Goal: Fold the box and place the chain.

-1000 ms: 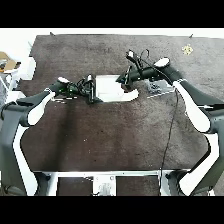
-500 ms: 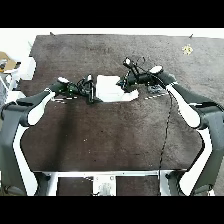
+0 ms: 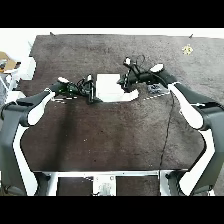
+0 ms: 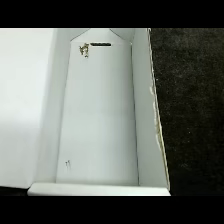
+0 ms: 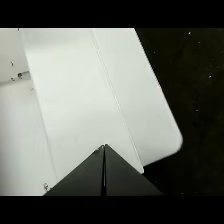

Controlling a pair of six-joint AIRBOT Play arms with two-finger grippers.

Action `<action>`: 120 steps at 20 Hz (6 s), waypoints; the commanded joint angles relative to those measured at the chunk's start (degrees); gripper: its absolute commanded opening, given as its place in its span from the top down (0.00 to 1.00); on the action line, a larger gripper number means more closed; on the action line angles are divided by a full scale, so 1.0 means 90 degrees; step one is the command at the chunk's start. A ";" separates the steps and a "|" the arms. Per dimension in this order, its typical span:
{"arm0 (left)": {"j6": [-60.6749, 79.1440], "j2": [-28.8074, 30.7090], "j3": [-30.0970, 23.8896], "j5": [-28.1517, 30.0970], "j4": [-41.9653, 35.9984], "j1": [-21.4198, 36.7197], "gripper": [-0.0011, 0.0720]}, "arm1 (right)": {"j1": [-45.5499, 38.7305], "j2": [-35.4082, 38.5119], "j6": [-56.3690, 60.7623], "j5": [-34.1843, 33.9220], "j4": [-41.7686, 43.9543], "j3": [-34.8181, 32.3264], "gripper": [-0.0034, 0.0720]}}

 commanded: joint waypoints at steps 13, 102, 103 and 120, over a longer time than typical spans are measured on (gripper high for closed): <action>-0.0012 -0.0002 0.0002 0.0002 0.0002 0.0005 0.42 | -0.0182 0.0806 -0.0015 0.0969 -0.2664 -0.0935 0.29; -0.0012 -0.0002 0.0002 0.0002 0.0002 0.0002 0.42 | -0.0185 0.0384 0.7106 0.1384 -0.0384 -0.0920 0.46; -0.0012 -0.0002 0.0002 0.0002 0.0000 0.0005 0.42 | -0.0124 0.0384 0.7269 0.1277 -0.0578 -0.0920 0.46; -0.0012 -0.0002 0.0002 0.0002 0.0002 0.0005 0.42 | 0.1647 0.0138 1.0848 0.1287 -0.6139 0.0894 0.46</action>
